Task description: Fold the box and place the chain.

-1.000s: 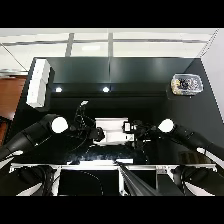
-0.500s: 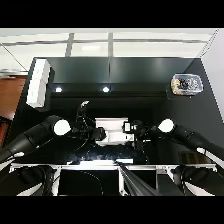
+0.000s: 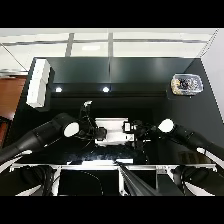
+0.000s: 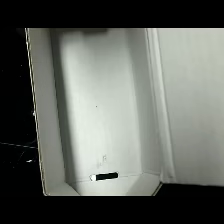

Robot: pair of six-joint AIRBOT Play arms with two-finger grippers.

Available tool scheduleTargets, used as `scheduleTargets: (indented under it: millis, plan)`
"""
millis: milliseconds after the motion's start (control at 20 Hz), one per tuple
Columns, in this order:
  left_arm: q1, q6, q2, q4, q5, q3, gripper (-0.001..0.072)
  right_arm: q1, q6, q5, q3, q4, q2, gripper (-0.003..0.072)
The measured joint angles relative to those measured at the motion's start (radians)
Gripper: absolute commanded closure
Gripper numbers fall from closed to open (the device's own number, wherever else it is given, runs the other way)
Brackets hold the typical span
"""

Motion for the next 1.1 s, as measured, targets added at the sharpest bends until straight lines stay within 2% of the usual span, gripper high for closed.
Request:
scheduleTargets:
  millis: [150,200,250,450,950,1050,1100]
  plan:
    - [-0.037,-0.082,-0.074,0.075,-0.100,0.088,0.0227,0.000,0.000,0.000,0.000,0.000,0.000,0.0323]
    - [-0.053,-0.105,-0.095,0.100,-0.129,0.116,0.0284,0.000,0.000,0.000,0.000,0.000,0.000,0.0324]
    - [-0.066,-0.124,-0.115,0.122,-0.154,0.140,0.0311,0.000,0.000,0.000,0.000,0.000,0.000,0.0323]
    - [-0.105,-0.197,-0.165,0.170,-0.248,0.191,0.0311,0.000,0.000,0.000,0.000,0.000,0.000,0.0323]
    - [-0.141,-0.361,-0.234,0.209,-0.312,0.240,0.0314,0.000,0.000,0.000,0.000,0.000,0.000,0.0324]
    - [-0.139,-0.369,-0.241,0.209,-0.312,0.249,0.0379,0.000,0.000,0.000,0.000,0.000,0.000,0.0324]
    - [-0.137,-0.369,-0.243,0.209,-0.311,0.252,0.0379,0.000,0.000,0.000,0.000,0.000,0.000,0.0323]
